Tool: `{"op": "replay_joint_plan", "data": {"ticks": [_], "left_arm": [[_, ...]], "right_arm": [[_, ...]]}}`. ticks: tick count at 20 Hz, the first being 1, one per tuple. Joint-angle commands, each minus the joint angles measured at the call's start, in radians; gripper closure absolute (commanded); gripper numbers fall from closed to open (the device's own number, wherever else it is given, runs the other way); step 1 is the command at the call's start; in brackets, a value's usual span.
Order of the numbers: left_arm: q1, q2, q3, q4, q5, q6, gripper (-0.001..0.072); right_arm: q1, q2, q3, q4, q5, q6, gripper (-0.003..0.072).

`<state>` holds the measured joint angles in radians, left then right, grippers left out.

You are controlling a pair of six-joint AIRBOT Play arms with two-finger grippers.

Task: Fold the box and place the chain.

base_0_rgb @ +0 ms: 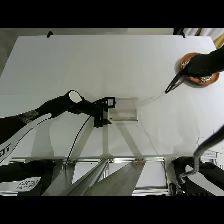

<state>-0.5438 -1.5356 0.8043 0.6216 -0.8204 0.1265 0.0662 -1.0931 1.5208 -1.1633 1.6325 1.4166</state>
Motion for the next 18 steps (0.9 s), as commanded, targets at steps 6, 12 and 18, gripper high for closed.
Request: {"op": "replay_joint_plan", "data": {"ticks": [6, 12, 18], "left_arm": [[0.0, 0.0, 0.0, 0.0, 0.0, 0.0, 0.0698], [0.0, 0.0, 0.0, 0.0, 0.0, 0.0, 0.0698], [0.0, 0.0, 0.0, 0.0, 0.0, 0.0, 0.0698]], "right_arm": [[0.319, 0.017, -0.005, -0.098, -0.006, 0.106, 0.0669], [0.504, 0.017, -0.017, -0.201, -0.066, 0.166, 0.0669], [0.595, 0.041, -0.273, -0.209, -0.306, 0.185, 0.0669]]}}
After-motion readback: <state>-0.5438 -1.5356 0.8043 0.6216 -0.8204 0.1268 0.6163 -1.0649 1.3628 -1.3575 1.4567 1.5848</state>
